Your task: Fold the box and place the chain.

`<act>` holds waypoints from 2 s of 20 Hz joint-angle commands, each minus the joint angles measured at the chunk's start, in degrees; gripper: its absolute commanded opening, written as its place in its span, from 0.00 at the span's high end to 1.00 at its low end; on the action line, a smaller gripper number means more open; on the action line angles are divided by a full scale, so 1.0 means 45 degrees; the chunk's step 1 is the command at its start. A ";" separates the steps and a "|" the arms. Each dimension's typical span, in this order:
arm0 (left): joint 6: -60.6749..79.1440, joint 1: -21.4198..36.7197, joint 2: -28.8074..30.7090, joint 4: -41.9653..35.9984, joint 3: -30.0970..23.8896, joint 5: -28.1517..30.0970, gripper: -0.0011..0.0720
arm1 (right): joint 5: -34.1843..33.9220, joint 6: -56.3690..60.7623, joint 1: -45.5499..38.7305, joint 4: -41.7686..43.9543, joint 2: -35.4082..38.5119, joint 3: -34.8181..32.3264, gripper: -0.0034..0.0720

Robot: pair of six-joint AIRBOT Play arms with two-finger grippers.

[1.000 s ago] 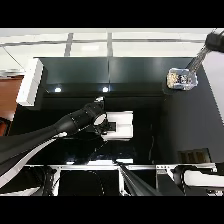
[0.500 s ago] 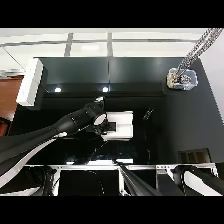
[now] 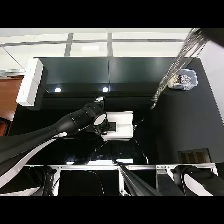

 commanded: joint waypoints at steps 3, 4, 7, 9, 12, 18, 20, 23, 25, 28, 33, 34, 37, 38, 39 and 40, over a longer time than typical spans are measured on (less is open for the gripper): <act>0.0005 0.0005 -0.0005 -0.0005 0.0000 -0.0024 0.95 | 0.0835 -0.0763 0.1821 0.1243 0.0049 -0.0160 0.95; 0.0005 0.0005 -0.0005 -0.0005 0.0000 -0.0019 0.95 | 0.0724 -0.0801 0.1894 0.1579 0.0024 -0.0165 0.95; 0.0005 0.0005 -0.0005 -0.0005 0.0000 -0.0019 0.95 | 0.0457 -0.0801 0.1943 0.2278 -0.0005 -0.0165 0.95; 0.0005 0.0005 -0.0005 -0.0005 0.0000 -0.0019 0.95 | 0.0457 -0.0797 0.1943 0.2550 -0.0005 -0.0165 0.95; 0.0005 0.0005 -0.0005 -0.0005 0.0000 -0.0019 0.95 | 0.0471 -0.0792 0.1943 0.2671 -0.0005 -0.0165 0.95; 0.0005 0.0010 -0.0005 -0.0005 0.0000 -0.0019 0.95 | 0.0466 -0.0787 0.2691 0.2671 -0.0005 -0.0165 0.95; 0.0005 0.0010 -0.0005 -0.0005 0.0000 -0.0015 0.95 | 0.0461 -0.0787 0.3060 0.2667 -0.0005 -0.0165 0.95; 0.0005 0.0010 -0.0005 -0.0005 0.0000 -0.0015 0.95 | 0.0461 -0.0787 0.3147 0.2657 -0.0005 -0.0199 0.95; 0.0005 0.0010 -0.0005 -0.0005 0.0000 -0.0015 0.95 | 0.0491 -0.0743 0.3157 0.2686 -0.0005 -0.0622 0.95; 0.0005 0.0010 -0.0005 0.0000 0.0000 -0.0015 0.95 | 0.0627 -0.0748 0.3453 0.2647 -0.0005 -0.1953 0.95; 0.0005 0.0010 -0.0005 -0.0005 0.0000 -0.0015 0.95 | 0.0884 -0.0743 0.3415 0.1875 -0.0005 -0.2788 0.95; 0.0005 0.0010 -0.0005 -0.0005 0.0000 -0.0015 0.95 | 0.0894 -0.0743 0.3424 0.1889 -0.0005 -0.2793 0.95; 0.0005 0.0010 -0.0005 -0.0005 0.0000 -0.0015 0.95 | 0.0889 -0.0738 0.3517 0.1904 -0.0005 -0.3211 0.95; 0.0005 0.0010 -0.0005 0.0000 0.0000 -0.0015 0.95 | 0.0884 -0.0738 0.3517 0.1904 -0.0005 -0.3473 0.95; 0.0005 0.0010 -0.0005 -0.0005 0.0000 -0.0015 0.95 | 0.0845 -0.0738 0.3517 0.1904 -0.0005 -0.3740 0.95; 0.0005 0.0010 -0.0005 0.0000 0.0000 -0.0015 0.95 | 0.0772 -0.0738 0.3517 0.2035 -0.0005 -0.4027 0.95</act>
